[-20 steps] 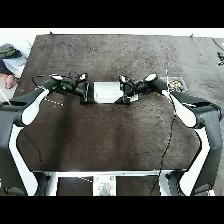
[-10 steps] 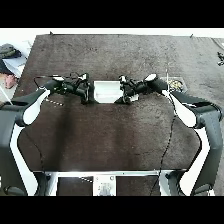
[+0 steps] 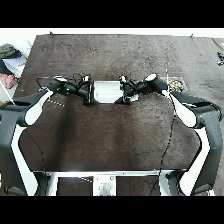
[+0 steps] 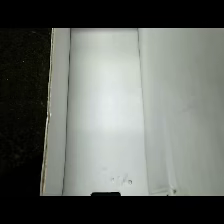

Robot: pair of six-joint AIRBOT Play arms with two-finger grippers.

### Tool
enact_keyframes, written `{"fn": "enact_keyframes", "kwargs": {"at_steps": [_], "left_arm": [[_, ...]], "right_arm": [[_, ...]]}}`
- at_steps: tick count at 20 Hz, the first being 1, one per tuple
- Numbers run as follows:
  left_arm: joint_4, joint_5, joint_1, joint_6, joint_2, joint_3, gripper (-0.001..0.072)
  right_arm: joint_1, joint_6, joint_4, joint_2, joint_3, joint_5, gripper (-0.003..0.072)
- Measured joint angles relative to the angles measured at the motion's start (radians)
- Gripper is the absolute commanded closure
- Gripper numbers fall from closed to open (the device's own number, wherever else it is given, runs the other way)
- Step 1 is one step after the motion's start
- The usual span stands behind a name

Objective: Fold the box and place the chain.

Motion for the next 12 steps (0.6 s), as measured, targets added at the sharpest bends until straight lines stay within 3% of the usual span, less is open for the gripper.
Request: {"fn": "enact_keyframes", "kwargs": {"at_steps": [8,9,10,11,12], "left_arm": [[0.014,0.013,-0.009,0.0,0.0,0.0,-0.0005],[0.016,0.013,-0.009,0.0,0.0,0.0,0.0091],[0.018,0.016,-0.009,-0.001,0.0,0.0,0.0326],[0.018,0.021,-0.009,-0.006,0.0,0.0,0.0429],[0.02,0.02,-0.009,-0.006,0.0,0.0,0.0433]], "right_arm": [[0.0,0.0,0.0,0.0,0.0,0.001,0.0451],[0.0,0.0,0.0,0.0,0.0,0.001,0.0451],[0.0,0.0,0.0,0.0,0.0,0.001,0.0451],[0.0,0.003,0.001,0.0,0.0,0.002,0.0451],[0.001,0.003,0.002,0.0,0.0,0.002,0.0451]]}}
